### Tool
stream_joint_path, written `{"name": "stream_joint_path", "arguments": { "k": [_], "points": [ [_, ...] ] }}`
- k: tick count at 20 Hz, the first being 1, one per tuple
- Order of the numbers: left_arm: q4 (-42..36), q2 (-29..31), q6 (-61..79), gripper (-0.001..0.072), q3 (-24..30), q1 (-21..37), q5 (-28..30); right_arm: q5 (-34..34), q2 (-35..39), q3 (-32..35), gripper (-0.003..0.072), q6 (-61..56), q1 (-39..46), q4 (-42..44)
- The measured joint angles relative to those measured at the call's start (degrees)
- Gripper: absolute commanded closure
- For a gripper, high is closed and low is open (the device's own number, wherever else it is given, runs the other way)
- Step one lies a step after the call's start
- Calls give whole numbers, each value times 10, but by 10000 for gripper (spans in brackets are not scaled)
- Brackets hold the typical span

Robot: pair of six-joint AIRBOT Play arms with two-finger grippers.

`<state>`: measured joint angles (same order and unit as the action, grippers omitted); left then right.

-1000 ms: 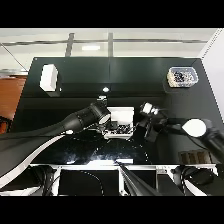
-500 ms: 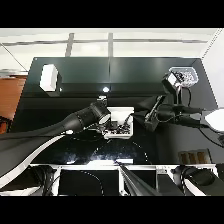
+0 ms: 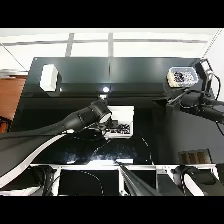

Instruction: Fold the box and place the chain.

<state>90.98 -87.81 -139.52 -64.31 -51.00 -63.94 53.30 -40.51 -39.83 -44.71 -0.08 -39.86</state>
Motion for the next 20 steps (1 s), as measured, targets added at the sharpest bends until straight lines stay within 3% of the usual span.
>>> {"name": "stream_joint_path", "arguments": {
  "k": [6,13,16,20],
  "points": [
    [1,19,47,326,-41,0,-65,32,2,0,29,-10,24,-2],
    [43,117,187,329,-40,27,-152,23,2,0,29,-12,28,-15],
    [33,153,225,329,-35,76,-162,-1,2,0,29,-14,29,-27],
    [-65,193,318,329,0,152,-120,-35,2,0,29,-19,29,-37]
  ]
}}
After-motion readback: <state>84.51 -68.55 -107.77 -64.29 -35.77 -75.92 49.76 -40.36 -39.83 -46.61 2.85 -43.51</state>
